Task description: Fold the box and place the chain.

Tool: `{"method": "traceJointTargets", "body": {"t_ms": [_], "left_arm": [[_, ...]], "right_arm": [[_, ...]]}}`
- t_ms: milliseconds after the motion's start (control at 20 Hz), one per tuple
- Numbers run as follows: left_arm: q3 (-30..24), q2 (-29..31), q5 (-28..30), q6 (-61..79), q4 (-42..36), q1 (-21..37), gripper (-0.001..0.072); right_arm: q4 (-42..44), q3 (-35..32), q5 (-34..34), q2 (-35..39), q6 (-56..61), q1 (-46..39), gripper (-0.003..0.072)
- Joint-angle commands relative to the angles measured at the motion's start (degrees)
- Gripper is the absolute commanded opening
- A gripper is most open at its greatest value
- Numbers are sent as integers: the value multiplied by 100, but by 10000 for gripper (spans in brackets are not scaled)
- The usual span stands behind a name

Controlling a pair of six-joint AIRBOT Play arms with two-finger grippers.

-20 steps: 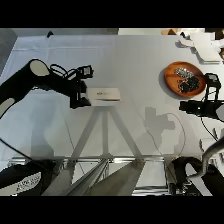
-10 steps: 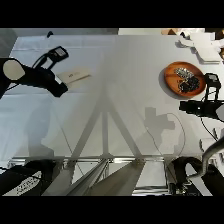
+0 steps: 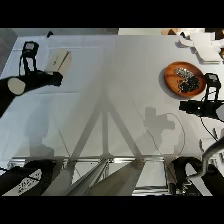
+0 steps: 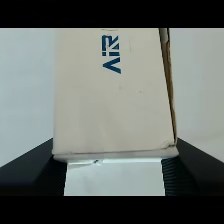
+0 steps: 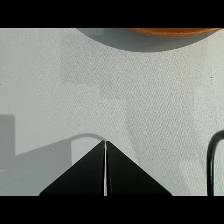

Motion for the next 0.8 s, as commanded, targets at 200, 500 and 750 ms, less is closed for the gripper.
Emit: {"method": "traceJointTargets", "body": {"t_ms": [200,500,750], "left_arm": [[-1600,-605,2216,-586,-44,269,53],[-1600,-903,2197,-564,-24,529,417],[-1600,-874,1886,-540,-20,525,706]], "right_arm": [[7,4,2,4,0,-4,10],[7,4,0,4,0,-4,10],[7,4,0,4,0,-4,10]]}}
